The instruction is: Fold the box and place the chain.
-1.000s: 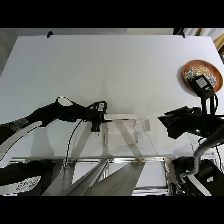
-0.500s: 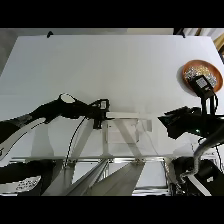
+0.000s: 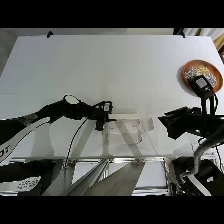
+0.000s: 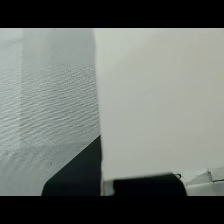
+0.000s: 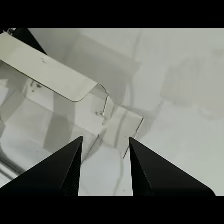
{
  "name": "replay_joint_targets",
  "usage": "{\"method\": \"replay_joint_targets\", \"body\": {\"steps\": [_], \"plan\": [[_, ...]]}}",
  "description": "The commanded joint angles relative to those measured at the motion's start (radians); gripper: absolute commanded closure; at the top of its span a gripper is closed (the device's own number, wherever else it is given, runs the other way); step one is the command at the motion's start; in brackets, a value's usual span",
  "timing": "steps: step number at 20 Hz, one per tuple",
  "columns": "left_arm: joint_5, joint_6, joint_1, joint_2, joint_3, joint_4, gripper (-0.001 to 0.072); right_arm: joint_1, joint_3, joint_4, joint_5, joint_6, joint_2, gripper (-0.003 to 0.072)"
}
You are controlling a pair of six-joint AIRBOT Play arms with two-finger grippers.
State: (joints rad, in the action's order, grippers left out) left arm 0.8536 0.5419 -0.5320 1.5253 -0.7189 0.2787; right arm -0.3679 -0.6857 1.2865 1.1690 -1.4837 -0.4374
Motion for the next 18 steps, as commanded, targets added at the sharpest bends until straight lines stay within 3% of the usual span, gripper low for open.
{"method": "replay_joint_targets", "body": {"steps": [1,14,15,16,17,18], "plan": [[-0.029,0.000,-0.002,0.003,-0.001,0.007,0.0704,-0.001,-0.001,0.000,0.000,0.000,0.001,0.0367],[-0.031,0.000,-0.002,0.003,-0.001,0.006,0.0698,-0.001,-0.001,-0.014,0.005,0.022,0.001,0.0370],[-0.031,0.000,-0.002,0.003,-0.001,0.006,0.0698,-0.001,-0.001,-0.020,0.011,0.049,0.001,0.0417],[-0.031,0.000,-0.002,0.003,-0.001,0.006,0.0698,-0.001,-0.001,-0.027,0.013,0.082,0.001,0.0573],[-0.031,0.000,-0.002,0.003,-0.001,0.006,0.0698,-0.001,-0.001,-0.053,0.012,0.114,0.001,0.0672],[-0.031,0.000,-0.002,0.003,-0.001,0.006,0.0698,-0.001,-0.001,-0.099,0.008,0.158,0.001,0.0673]]}}
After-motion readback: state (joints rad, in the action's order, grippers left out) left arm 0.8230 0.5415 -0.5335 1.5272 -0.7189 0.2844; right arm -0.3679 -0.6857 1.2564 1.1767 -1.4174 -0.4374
